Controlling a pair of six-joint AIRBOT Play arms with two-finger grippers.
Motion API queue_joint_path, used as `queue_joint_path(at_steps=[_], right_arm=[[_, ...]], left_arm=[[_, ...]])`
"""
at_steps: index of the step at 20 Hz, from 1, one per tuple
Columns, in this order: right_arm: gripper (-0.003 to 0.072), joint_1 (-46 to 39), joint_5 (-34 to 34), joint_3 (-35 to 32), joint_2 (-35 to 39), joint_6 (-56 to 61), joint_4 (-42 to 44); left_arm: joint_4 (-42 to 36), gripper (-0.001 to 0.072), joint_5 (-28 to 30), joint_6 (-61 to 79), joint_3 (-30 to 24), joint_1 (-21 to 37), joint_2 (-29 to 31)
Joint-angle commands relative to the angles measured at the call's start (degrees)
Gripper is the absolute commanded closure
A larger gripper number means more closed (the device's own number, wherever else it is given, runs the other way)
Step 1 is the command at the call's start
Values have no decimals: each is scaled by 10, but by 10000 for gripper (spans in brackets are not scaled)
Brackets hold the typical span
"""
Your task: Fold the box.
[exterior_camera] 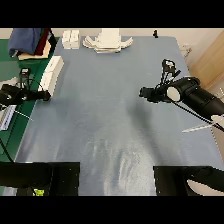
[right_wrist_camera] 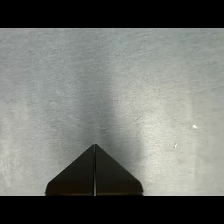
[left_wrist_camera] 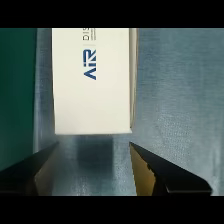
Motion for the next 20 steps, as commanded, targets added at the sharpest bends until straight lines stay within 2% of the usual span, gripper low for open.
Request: queue_joint_path(at_steps=[1, 4, 5, 6, 7, 9, 11, 15, 17, 20], right_arm=[[683, 0, 5, 0, 0, -21, 12], [682, 0, 5, 0, -1, -43, 52], [682, 0, 5, 1, -3, -63, 71], [683, 0, 5, 1, -5, -87, 88], [683, 0, 7, 5, -12, -116, 105], [682, 0, 28, 31, -36, -166, 142], [683, 0, 63, 84, -75, -198, 170], [683, 13, 95, 208, -165, -253, 224], [683, 30, 106, 254, -204, -260, 228], [683, 52, 106, 271, -229, -260, 234]], left_arm=[[12, 13, -97, -15, 1, 32, 78], [43, 15, -159, -41, 1, 36, 148], [42, 222, -198, -53, 1, 33, 167], [42, 569, -235, -67, 1, 26, 183], [42, 696, -262, -82, 1, 10, 197], [41, 696, -279, -140, 11, -51, 212], [52, 696, -287, -197, 49, -141, 207], [109, 696, -272, -304, 146, -324, 141], [109, 696, -261, -330, 178, -377, 92], [109, 696, -261, -349, 194, -411, 42]])
